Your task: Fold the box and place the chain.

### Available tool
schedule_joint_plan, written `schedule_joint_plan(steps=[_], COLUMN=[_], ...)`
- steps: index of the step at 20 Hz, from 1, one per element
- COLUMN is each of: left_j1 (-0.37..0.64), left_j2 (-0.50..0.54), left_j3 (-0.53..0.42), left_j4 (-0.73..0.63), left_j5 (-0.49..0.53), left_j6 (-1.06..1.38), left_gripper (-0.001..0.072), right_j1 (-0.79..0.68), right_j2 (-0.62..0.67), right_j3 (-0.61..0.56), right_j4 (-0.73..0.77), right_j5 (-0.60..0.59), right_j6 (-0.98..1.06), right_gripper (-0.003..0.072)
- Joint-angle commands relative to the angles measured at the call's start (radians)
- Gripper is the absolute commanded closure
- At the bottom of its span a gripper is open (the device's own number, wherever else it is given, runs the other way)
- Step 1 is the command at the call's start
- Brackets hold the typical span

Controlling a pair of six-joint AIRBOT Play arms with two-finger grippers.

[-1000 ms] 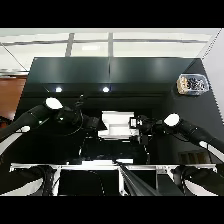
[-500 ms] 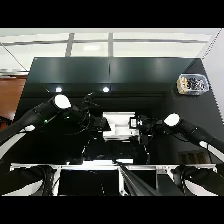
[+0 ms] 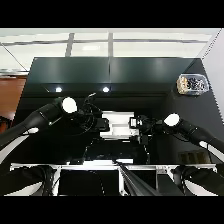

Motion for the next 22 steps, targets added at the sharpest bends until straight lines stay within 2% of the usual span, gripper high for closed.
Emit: schedule_joint_plan(steps=[1,5,11,12,13,14,17,21,22], left_j1=[-0.043,-0.083,-0.117,-0.122,-0.128,-0.134,-0.163,-0.199,-0.203], left_j2=[0.000,0.000,-0.002,-0.002,-0.002,-0.002,-0.009,-0.046,-0.053], left_j3=[0.002,0.008,0.035,0.044,0.054,0.063,0.088,0.132,0.135], left_j4=[0.088,0.229,0.251,0.264,0.268,0.272,0.359,0.385,0.395], left_j5=[0.069,0.063,0.063,0.061,0.062,0.062,0.019,0.000,-0.003], left_j6=[-0.128,-0.261,-0.296,-0.312,-0.315,-0.323,-0.411,-0.415,-0.416], left_gripper=[0.0173,0.0173,0.0175,0.0192,0.0254,0.0276,0.0278,0.0279,0.0314], right_j1=[0.001,0.001,0.001,0.001,0.001,0.001,0.001,0.001,0.001], right_j2=[0.000,0.000,0.000,0.000,0.000,0.000,0.000,0.000,0.000], right_j3=[0.000,0.000,0.000,0.000,0.000,0.000,0.000,0.000,0.000], right_j4=[0.000,0.000,0.000,0.000,0.000,0.000,0.000,0.000,0.000], right_j5=[-0.002,-0.003,-0.006,-0.006,-0.006,-0.006,-0.006,-0.006,-0.006], right_j6=[0.000,0.001,0.004,0.004,0.004,0.004,0.005,0.004,0.004], right_gripper=[0.0252,0.0252,0.0252,0.0252,0.0252,0.0251,0.0252,0.0252,0.0252])
